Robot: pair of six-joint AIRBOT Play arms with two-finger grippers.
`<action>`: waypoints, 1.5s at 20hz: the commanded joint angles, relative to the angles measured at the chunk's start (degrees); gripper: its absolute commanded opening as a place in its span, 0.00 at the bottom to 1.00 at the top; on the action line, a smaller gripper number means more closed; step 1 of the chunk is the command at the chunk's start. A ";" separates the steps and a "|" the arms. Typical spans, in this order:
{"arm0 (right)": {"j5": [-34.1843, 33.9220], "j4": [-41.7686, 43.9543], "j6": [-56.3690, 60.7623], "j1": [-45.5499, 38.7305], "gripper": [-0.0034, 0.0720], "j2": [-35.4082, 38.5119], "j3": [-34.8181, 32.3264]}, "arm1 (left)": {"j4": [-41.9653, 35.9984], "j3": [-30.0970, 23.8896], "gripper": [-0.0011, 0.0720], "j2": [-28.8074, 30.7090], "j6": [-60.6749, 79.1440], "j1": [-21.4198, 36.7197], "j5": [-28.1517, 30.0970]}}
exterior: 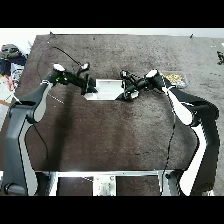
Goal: Fold the box and place the chain.
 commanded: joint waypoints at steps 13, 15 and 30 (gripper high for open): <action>0.02 0.00 0.00 -0.02 0.68 -0.04 -0.02 | -8.41 0.94 0.03 4.74 -8.79 0.17 -11.91; 0.02 0.00 0.00 -0.02 0.68 -0.04 -0.02 | -8.44 0.94 0.03 4.74 -8.79 -0.63 -7.58; 0.02 0.00 0.00 -0.02 0.68 -0.04 -0.02 | -6.97 -6.25 0.03 4.11 -8.81 -1.44 10.51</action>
